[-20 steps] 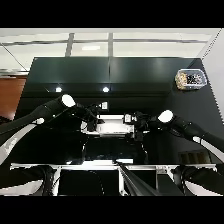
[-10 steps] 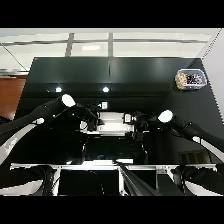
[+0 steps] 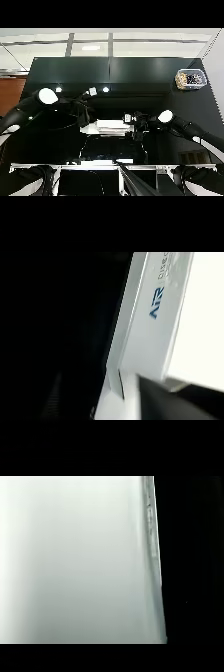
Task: Fold the box and place the chain.
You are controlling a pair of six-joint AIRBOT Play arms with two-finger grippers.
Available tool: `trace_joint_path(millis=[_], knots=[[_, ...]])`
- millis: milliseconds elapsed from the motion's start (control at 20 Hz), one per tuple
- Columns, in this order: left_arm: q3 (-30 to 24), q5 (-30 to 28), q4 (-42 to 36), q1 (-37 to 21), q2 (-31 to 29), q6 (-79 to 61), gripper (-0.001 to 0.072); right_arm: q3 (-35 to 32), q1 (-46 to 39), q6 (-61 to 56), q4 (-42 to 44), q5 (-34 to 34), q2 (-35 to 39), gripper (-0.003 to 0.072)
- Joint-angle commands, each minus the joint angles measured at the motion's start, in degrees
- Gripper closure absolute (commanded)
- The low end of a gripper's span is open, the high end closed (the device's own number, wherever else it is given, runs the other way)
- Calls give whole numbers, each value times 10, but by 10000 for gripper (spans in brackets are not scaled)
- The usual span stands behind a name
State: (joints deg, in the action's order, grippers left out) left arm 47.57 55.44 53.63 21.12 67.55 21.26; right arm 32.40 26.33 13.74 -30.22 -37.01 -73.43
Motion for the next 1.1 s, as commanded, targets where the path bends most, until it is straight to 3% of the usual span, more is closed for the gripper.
trace_joint_path(millis=[0, 100, 200, 300, 400, 450, 550, 700, 850, 950, 1050], knots=[[0, 115, 70, -23, -44, 185, 685, 0, 1, 0, 0, 0, 0, 371], [-17, 188, 26, -18, -43, 211, 685, 0, 1, 0, 0, 0, 0, 371], [-72, 190, -124, -19, -43, 146, 685, 0, 1, 0, 0, 0, 0, 371], [-137, 119, -309, -16, -43, 56, 685, 0, 2, 0, -1, 0, 0, 371], [-180, -5, -458, -12, -43, -29, 685, 0, 2, 0, -3, 0, 0, 371], [-184, -73, -493, -4, -42, -59, 685, 0, 2, 0, -3, 0, 0, 371], [-165, -211, -482, 19, -34, -98, 684, 0, 2, 0, -2, 0, 0, 371], [-95, -233, -361, 23, 2, -43, 684, 0, 2, 0, -3, 0, 0, 371], [-45, -160, -222, 24, 69, 31, 685, 0, 2, 0, -3, 0, 0, 371], [-26, -83, -213, 25, 115, 30, 683, 0, 2, 0, -2, 0, 0, 371], [-17, -50, -213, 25, 149, 30, 683, 0, 2, -2, -2, -1, 0, 371]])
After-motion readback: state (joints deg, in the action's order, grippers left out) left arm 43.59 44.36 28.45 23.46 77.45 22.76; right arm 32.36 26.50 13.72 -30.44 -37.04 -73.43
